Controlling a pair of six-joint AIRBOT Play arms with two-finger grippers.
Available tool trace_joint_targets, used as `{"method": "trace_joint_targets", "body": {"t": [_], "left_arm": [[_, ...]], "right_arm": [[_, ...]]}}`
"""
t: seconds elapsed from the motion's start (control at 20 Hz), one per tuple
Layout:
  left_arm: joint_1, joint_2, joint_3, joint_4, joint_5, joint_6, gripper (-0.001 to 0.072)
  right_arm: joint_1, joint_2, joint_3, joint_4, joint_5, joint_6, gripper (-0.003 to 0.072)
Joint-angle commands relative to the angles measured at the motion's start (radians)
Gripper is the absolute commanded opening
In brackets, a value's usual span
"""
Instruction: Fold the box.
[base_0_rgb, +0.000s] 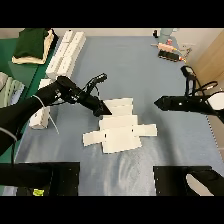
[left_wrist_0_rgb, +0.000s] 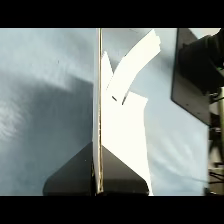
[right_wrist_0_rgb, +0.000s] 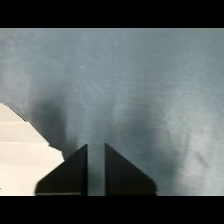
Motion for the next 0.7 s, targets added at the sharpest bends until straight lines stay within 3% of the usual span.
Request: {"method": "trace_joint_targets", "body": {"t": [0.0,0.1,0.3,0.65], "left_arm": [[-0.066,0.116,-0.071,0.0,0.198,0.163,0.001],[-0.11,0.171,-0.142,-0.001,0.295,0.245,0.0009],[-0.2,0.216,-0.236,-0.004,0.465,0.317,0.001],[-0.245,0.221,-0.238,-0.008,0.499,0.349,0.001]], "right_arm": [[0.0,0.001,0.085,0.15,0.136,-0.055,0.0009],[0.039,-0.001,0.072,0.171,0.192,-0.074,0.0004],[0.14,-0.001,-0.037,0.065,0.159,-0.021,0.0003],[0.167,-0.011,-0.288,-0.013,-0.014,0.043,0.0003]]}}
